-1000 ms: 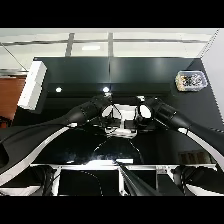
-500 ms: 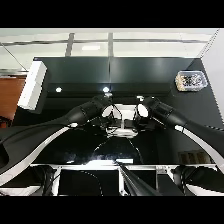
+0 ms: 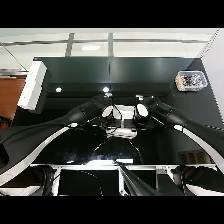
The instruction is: Fold the box and place the chain.
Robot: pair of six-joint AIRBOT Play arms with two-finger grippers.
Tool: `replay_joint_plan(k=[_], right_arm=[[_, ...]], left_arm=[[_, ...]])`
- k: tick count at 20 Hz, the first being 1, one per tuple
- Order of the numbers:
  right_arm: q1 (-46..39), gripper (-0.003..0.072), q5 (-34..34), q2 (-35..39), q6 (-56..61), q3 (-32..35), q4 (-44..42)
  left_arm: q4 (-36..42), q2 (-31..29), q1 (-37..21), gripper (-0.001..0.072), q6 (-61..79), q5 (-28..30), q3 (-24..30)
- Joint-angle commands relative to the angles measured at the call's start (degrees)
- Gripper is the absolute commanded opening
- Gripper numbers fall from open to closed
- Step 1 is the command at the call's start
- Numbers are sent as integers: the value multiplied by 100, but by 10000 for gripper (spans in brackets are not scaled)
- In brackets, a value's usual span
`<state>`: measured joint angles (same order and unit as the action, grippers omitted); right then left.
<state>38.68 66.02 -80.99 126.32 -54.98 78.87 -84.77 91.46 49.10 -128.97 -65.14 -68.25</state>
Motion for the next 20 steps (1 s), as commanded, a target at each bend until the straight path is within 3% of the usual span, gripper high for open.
replay_joint_plan(k=[1,2,5,6,7,8,15,20], right_arm=[[0,115,-4,0,31,-7,-13],[0,11,-2,0,24,-7,-13],[2,13,-11,0,9,-7,-13],[0,92,-13,0,9,-7,-13],[-9,317,-2,0,9,-7,-15],[-17,364,46,11,4,-9,-11],[-166,364,452,511,-634,-354,17],[-413,364,481,1886,-1165,-411,413]], left_arm=[[20,-2,-4,25,-26,11,2],[20,-2,-4,26,-26,11,2],[20,-2,-4,25,-26,11,2],[20,-2,-4,26,-26,11,2],[20,-2,-4,25,-26,11,2],[22,-2,-4,26,-26,13,2],[20,-2,-4,25,-26,7,2],[20,-2,-4,25,-26,-11,2]])
